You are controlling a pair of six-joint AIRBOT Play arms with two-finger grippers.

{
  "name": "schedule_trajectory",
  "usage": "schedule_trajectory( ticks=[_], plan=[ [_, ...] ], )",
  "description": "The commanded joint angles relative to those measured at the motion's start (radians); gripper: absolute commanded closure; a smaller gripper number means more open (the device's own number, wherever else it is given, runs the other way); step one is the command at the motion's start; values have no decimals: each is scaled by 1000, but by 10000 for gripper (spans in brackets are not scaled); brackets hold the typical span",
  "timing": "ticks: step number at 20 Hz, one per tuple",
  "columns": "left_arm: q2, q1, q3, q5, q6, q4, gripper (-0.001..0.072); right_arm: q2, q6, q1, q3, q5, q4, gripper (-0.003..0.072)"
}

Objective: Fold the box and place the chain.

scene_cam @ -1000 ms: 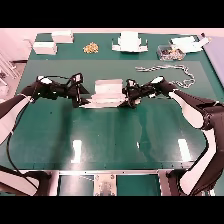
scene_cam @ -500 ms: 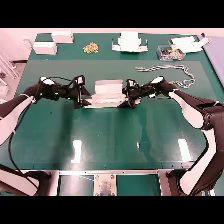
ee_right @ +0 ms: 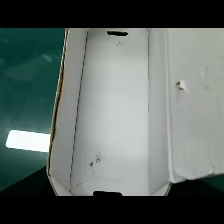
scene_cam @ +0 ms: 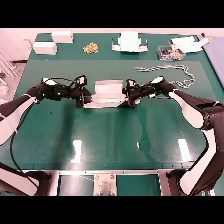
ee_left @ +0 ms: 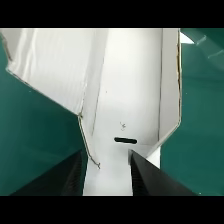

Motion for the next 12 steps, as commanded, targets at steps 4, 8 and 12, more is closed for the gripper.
schedule_trajectory(
  ticks=[4, 8, 12],
  plan=[
    [-7, 0, 0, -49, 7, -24, 358, 0, 0, 0, 0, 0, 0, 116],
    [-7, 0, 1, 138, -1, 63, 329, 0, 0, 0, 0, 0, 0, 116],
    [-2, 6, 41, 123, -19, 59, 328, 0, 0, 1, 0, 0, 0, 117]
  ],
)
